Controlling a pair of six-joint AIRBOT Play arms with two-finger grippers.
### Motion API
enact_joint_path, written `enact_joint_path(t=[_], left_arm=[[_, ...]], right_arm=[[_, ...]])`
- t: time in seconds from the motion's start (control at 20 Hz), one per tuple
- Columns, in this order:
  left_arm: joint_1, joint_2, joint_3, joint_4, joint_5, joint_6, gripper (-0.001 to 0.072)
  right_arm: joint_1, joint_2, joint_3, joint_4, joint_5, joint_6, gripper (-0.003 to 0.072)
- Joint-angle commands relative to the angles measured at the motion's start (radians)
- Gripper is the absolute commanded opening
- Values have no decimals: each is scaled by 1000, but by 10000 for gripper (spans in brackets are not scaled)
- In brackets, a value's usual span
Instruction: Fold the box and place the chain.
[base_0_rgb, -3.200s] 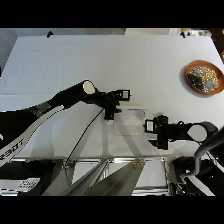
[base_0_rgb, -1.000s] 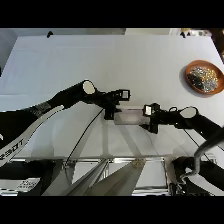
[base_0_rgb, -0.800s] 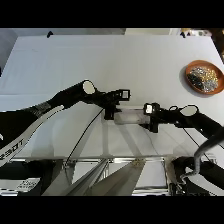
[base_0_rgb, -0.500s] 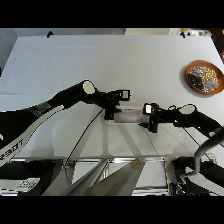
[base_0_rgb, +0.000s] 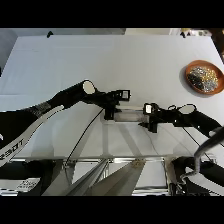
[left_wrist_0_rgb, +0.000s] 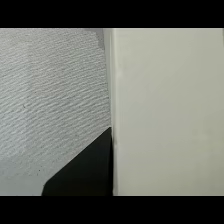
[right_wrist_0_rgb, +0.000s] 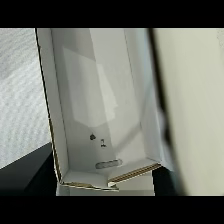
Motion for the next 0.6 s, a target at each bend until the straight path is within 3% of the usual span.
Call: enact_joint_path(t=[0.0,0.55], left_arm=[[0,0,0,0,1,-1,9],[0,0,0,0,1,-1,9]], right_arm=[[0,-1,0,-2,3,3,356],[0,-1,0,-15,3,3,356]])
